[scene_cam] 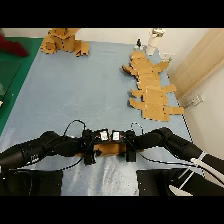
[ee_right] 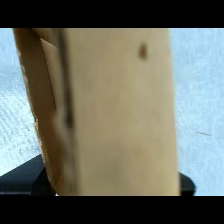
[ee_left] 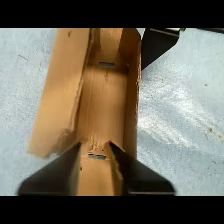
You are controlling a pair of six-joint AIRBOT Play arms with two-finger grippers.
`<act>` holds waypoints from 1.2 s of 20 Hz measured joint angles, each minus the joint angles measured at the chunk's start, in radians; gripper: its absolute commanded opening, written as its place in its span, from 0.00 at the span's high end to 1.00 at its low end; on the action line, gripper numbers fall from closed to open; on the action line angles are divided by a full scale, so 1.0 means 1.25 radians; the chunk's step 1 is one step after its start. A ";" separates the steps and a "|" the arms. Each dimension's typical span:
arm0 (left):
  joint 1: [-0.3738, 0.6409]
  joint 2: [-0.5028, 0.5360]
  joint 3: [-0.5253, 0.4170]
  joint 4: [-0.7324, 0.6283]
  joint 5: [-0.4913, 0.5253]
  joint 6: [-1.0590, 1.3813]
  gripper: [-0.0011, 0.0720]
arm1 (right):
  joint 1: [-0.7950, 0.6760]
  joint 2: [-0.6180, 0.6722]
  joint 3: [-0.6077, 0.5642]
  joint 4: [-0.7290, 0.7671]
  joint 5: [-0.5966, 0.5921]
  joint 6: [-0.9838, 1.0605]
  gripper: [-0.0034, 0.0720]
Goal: Fold the box.
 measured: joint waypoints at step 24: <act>0.150 0.279 -0.005 0.468 0.388 -1.069 0.97 | 0.000 0.000 0.000 0.000 0.000 0.000 0.33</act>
